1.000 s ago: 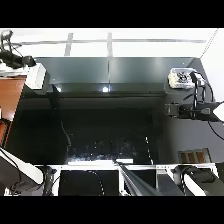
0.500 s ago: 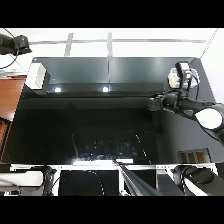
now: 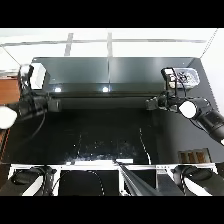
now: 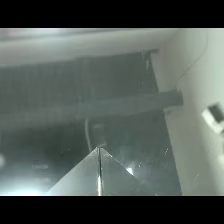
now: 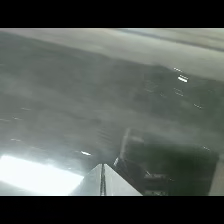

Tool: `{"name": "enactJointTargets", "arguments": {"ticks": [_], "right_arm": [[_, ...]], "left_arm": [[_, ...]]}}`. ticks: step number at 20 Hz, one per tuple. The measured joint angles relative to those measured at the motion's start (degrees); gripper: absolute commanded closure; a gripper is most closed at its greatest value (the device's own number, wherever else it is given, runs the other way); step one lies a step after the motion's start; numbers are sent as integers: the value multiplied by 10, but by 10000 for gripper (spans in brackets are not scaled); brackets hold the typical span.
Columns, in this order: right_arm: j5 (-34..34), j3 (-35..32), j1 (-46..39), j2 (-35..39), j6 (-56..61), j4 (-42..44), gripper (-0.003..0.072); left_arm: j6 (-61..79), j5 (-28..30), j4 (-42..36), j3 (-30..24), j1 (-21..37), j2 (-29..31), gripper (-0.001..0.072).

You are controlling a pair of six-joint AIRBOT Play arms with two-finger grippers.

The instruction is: Fold the box and place the chain.

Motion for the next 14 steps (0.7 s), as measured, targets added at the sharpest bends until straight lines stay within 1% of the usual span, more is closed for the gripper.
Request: {"name": "enactJointTargets", "arguments": {"ticks": [2, 5, 8, 14], "right_arm": [[2, 0, -13, -7, 1, -6, 662], [5, 0, -23, -12, 2, -11, 662], [5, 0, -27, -15, 2, -14, 662], [7, 0, -28, -15, 2, -15, 662]], "left_arm": [[-8, 15, 6, -45, -4, 30, 680], [-14, 26, 10, -76, -7, 51, 679], [-16, 28, 12, -88, -9, 59, 679], [-18, 32, 12, -94, -9, 63, 680]]}}
